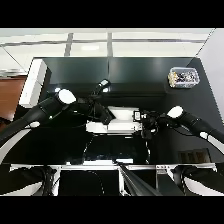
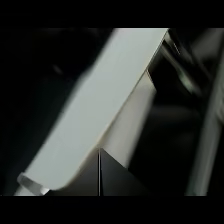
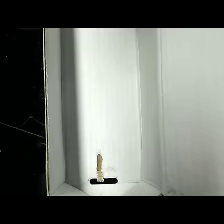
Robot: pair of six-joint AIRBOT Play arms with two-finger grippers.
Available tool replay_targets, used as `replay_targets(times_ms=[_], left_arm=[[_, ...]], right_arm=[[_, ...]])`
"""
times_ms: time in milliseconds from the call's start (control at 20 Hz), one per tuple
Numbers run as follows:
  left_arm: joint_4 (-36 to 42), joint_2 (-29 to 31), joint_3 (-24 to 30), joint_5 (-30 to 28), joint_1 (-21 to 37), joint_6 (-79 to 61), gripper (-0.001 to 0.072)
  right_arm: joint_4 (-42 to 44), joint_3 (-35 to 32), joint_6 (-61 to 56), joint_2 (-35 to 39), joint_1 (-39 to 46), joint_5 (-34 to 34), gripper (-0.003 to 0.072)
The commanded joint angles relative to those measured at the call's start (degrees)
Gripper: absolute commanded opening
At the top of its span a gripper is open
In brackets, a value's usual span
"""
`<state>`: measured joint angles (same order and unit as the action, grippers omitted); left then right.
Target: Fold the box and place the chain.
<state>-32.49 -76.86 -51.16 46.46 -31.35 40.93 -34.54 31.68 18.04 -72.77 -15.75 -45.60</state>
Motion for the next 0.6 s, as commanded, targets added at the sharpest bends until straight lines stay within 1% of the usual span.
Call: replay_targets(times_ms=[0, 150, 250, 300, 400, 500, 550], left_arm=[[-0.1, 0.0, 0.9, -14.8, -1.1, -0.4, 0.0023], [-8.0, -0.1, 0.9, -11.7, -1.1, 4.0, 0.0023], [-10.7, -1.1, 0.9, -7.6, -1.1, 5.0, 0.0024], [-11.0, -2.0, 0.9, -5.8, -1.1, 5.0, 0.0024], [-11.0, -4.4, 0.9, -4.0, -1.1, 5.0, 0.0024], [-9.9, -5.9, 0.9, -4.1, -1.1, 5.0, 0.0024], [-9.9, -5.9, 0.9, -5.2, -1.1, 5.0, 0.0024]], right_arm=[[0.0, 0.0, 0.0, 0.0, -0.1, 0.0, 0.0402], [0.0, 0.0, 0.0, 0.0, -0.1, 0.0, 0.0402], [0.0, 0.0, 0.0, 0.0, -0.1, 0.0, 0.0402], [0.0, 0.0, 0.0, 0.0, -0.1, 0.0, 0.0402], [0.0, 0.0, 0.0, 0.0, -0.1, 0.0, 0.0402], [0.0, 0.0, 0.0, 0.0, -0.1, 0.0, 0.0402], [0.0, 0.0, 0.0, 0.0, 0.0, 0.0, 0.0402]])
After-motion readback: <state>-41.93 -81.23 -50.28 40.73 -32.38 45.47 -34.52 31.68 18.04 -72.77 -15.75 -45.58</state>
